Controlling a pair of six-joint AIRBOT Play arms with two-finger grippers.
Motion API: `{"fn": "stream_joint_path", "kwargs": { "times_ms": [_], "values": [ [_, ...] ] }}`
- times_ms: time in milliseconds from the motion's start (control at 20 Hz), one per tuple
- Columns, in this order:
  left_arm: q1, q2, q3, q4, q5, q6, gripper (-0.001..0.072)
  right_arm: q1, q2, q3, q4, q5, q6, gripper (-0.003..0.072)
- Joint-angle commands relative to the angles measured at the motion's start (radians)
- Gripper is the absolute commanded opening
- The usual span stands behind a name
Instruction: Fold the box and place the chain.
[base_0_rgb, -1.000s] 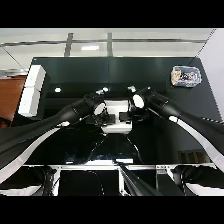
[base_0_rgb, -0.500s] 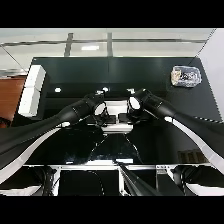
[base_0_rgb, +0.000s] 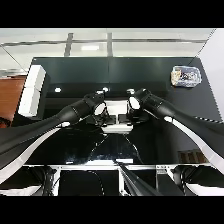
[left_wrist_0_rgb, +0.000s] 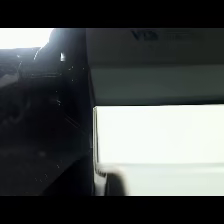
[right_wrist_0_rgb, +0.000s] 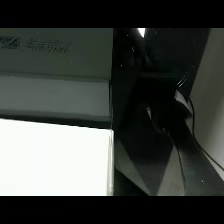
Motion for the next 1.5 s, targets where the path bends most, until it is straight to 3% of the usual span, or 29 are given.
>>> {"fn": "stream_joint_path", "kwargs": {
  "times_ms": [0, 200, 300, 350, 500, 550, 600, 750, 850, 1000, 1200, 1300, 1350, 1450],
  "values": [
    [0.001, 0.0, 0.001, -0.004, -0.003, -0.006, 0.0029, -0.009, 0.025, 0.013, -0.003, 0.007, 0.005, 0.0308],
    [0.001, 0.0, 0.001, -0.004, -0.004, -0.006, 0.0029, -0.046, 0.166, 0.079, -0.02, 0.12, -0.101, 0.0306],
    [0.001, 0.0, 0.001, -0.003, -0.003, -0.006, 0.0029, -0.085, 0.27, 0.103, -0.104, 0.13, -0.152, 0.0305],
    [0.001, 0.0, 0.001, -0.004, -0.002, -0.006, 0.0029, -0.115, 0.321, 0.104, -0.2, 0.111, -0.167, 0.0305],
    [0.001, 0.0, 0.001, -0.004, -0.002, -0.006, 0.0029, -0.217, 0.359, 0.097, -0.709, 0.031, -0.159, 0.0325],
    [0.001, 0.0, 0.001, -0.004, -0.002, -0.006, 0.0029, -0.279, 0.35, 0.082, -0.779, -0.049, -0.159, 0.0583],
    [0.001, 0.0, 0.001, -0.004, -0.002, -0.006, 0.0029, -0.364, 0.327, 0.075, -0.766, -0.13, -0.162, 0.0711],
    [0.001, 0.0, 0.001, -0.004, -0.002, -0.006, 0.0029, -0.617, 0.203, 0.082, -0.561, -0.283, -0.158, 0.071],
    [0.001, 0.0, 0.001, -0.003, -0.001, -0.006, 0.0029, -0.738, 0.092, 0.158, -0.439, -0.3, -0.158, 0.0709],
    [0.0, 0.0, 0.001, -0.004, -0.005, -0.006, 0.0029, -0.859, -0.123, 0.402, -0.306, -0.194, -0.158, 0.0709],
    [0.001, 0.0, 0.001, -0.003, -0.008, -0.006, 0.0029, -0.933, -0.408, 0.783, -0.258, 0.027, -0.159, 0.0703],
    [0.001, 0.0, 0.001, -0.004, -0.01, -0.006, 0.0029, -0.953, -0.497, 0.892, -0.217, 0.056, -0.159, 0.0683],
    [0.001, 0.0, 0.001, -0.004, -0.014, -0.006, 0.0029, -0.959, -0.527, 0.925, -0.2, 0.056, -0.159, 0.0596],
    [0.001, 0.0, 0.001, -0.004, -0.03, -0.006, 0.0029, -0.961, -0.557, 0.936, -0.186, 0.019, -0.166, 0.0595]
  ]
}}
